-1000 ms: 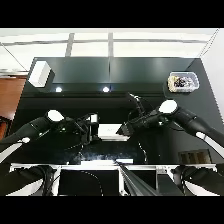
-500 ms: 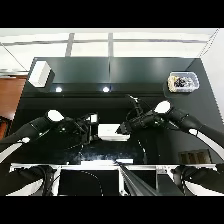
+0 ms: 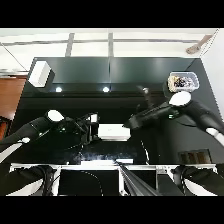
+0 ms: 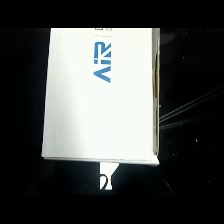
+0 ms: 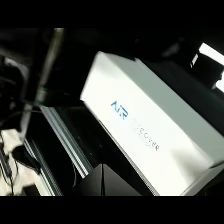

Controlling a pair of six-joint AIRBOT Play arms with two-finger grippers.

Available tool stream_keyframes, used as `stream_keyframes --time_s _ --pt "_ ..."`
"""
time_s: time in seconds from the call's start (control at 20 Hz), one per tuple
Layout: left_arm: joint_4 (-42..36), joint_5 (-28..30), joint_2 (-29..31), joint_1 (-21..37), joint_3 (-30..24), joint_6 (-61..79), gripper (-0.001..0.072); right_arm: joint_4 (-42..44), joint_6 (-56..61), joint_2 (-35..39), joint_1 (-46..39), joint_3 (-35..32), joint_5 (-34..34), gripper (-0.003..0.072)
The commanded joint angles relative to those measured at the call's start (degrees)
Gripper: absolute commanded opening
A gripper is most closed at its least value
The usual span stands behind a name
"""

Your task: Fold the box and place the chain.

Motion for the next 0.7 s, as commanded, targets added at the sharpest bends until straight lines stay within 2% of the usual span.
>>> stream_keyframes --time_s 0.0,0.2,0.35,0.45,0.55,0.65 --pt "0.68 -0.11 1.14 0.09 0.15 -1.16 0.0712 -1.18 1.14 9.03 -8.98 1.27 6.58 0.0006" --pt "12.24 -3.72 6.54 0.85 2.29 -13.51 0.0713 -9.97 3.28 16.44 -18.80 1.25 10.73 0.0006" --pt "13.79 -8.81 11.21 1.64 4.42 -17.75 0.0713 -13.86 3.56 18.01 -22.82 1.25 11.19 0.0006" --pt "13.62 -10.86 12.09 0.07 7.15 -19.23 0.0712 -16.04 3.56 18.01 -23.32 1.22 9.22 0.0006" --pt "13.60 -8.50 11.19 -4.00 9.55 -20.81 0.0712 -16.52 3.56 18.01 -23.32 1.22 7.41 0.0006" --pt "12.94 -1.75 8.52 -8.50 10.84 -24.11 0.0712 -16.52 3.54 18.01 -23.30 1.22 6.71 0.0006"
